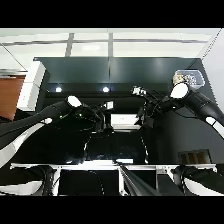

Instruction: Fold the box and place the chain.

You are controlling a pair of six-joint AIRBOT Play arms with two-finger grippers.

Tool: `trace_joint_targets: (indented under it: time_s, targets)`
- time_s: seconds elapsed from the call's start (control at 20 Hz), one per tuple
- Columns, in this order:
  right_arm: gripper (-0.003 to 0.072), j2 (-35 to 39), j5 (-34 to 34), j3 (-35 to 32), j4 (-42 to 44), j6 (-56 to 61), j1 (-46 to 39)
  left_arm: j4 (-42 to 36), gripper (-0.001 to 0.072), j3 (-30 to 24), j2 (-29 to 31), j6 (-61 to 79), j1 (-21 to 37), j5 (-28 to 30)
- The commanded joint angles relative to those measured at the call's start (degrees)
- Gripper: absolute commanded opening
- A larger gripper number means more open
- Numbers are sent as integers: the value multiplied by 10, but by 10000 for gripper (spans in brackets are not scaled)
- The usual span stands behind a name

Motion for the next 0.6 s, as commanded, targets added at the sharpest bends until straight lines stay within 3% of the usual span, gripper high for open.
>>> trace_joint_targets:
  time_s: [0.0,0.3,0.55]
  targets:
    - [403,0,-1,0,5,0,0,1,390,0,0,1,0,2]
    - [402,8,9,8,27,28,0,1,391,0,0,0,0,2]
    - [400,56,91,19,52,215,-37,1,398,0,0,-21,0,1]
